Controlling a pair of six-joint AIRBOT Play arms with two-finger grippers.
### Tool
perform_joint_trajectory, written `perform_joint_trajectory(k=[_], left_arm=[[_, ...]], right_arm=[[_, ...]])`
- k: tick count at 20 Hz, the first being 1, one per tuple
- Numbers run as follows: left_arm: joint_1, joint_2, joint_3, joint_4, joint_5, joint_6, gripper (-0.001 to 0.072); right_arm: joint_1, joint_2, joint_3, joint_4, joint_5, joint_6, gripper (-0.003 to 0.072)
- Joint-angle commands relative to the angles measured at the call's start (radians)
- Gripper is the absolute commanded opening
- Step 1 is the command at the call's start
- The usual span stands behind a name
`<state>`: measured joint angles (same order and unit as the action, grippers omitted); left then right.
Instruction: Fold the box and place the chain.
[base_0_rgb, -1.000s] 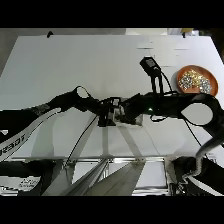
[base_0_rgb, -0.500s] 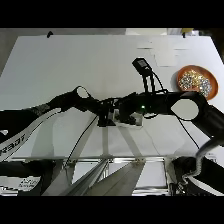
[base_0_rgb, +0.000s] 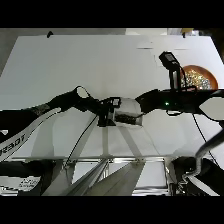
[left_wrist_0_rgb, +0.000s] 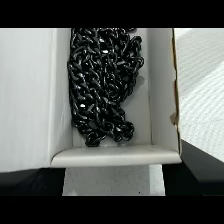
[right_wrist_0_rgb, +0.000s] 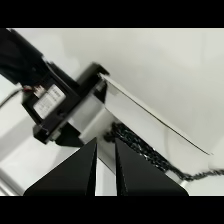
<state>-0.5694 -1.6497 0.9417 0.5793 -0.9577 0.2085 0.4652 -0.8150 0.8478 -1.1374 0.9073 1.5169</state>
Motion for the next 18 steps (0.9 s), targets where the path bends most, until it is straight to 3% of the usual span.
perform_joint_trajectory(k=[1,6,7,8,14,15,17,18], left_arm=[[0.000,0.000,0.001,0.001,0.000,0.001,0.0135],[0.000,0.000,0.001,0.001,0.000,0.001,0.0135],[0.000,0.000,0.001,0.001,0.000,0.001,0.0135],[0.000,0.000,0.001,0.001,0.000,0.001,0.0135],[0.000,0.000,0.001,0.001,0.000,0.001,0.0135],[0.000,0.000,0.001,0.001,0.000,0.001,0.0135],[0.000,0.000,0.001,0.001,0.000,0.001,0.0135],[0.000,0.000,0.001,0.001,0.000,0.001,0.0135]], right_arm=[[-0.034,0.014,0.000,-0.056,0.093,-0.035,0.0136],[-0.084,-0.008,-0.001,-0.253,0.135,0.034,0.0108],[-0.109,-0.023,-0.001,-0.282,0.136,0.040,0.0088],[-0.138,-0.046,-0.001,-0.303,0.137,0.044,0.0021],[-0.233,-0.241,-0.001,-0.359,0.124,0.046,0.0016],[-0.240,-0.277,-0.001,-0.364,0.116,0.047,0.0026],[-0.243,-0.336,-0.001,-0.387,0.087,0.058,0.0253],[-0.243,-0.360,-0.001,-0.394,0.077,0.059,0.0269]])
